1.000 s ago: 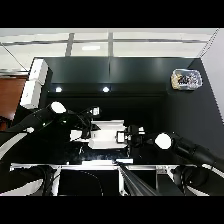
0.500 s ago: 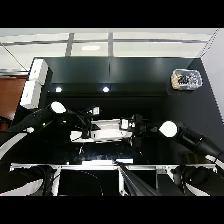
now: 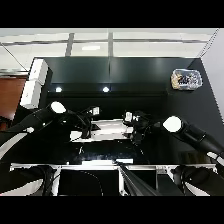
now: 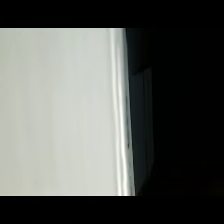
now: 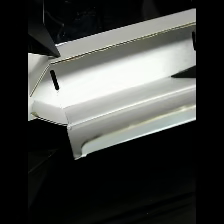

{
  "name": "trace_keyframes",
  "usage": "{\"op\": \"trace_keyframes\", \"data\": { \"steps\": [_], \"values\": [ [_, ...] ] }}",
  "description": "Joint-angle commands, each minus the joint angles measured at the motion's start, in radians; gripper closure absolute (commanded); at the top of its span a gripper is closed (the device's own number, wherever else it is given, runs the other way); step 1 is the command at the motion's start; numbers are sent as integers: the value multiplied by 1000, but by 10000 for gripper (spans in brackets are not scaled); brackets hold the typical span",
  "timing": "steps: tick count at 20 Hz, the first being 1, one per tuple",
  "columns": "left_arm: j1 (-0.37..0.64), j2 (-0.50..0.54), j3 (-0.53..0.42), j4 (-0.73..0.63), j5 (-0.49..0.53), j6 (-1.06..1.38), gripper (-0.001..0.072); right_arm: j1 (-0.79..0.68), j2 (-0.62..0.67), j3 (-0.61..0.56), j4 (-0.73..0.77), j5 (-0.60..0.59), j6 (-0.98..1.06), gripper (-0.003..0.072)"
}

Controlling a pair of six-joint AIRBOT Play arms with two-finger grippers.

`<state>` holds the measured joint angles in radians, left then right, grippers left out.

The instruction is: Fold the box and place the chain.

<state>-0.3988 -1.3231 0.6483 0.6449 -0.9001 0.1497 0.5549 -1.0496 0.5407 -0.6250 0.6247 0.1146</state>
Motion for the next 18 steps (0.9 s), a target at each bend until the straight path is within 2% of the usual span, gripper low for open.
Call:
{"op": "trace_keyframes", "data": {
  "steps": [1,5,11,15,18],
  "values": [
    [0,0,0,1,1,0,683,-27,-17,1,53,37,-27,37],
    [0,0,0,-3,0,0,682,-27,-71,1,211,47,-171,37],
    [0,1,0,-3,0,0,683,-60,-112,1,294,55,-240,38],
    [0,1,0,-3,0,0,682,-70,-160,1,306,169,-259,38],
    [0,1,0,-7,0,0,682,-31,-200,1,314,156,-365,37]
  ]
}}
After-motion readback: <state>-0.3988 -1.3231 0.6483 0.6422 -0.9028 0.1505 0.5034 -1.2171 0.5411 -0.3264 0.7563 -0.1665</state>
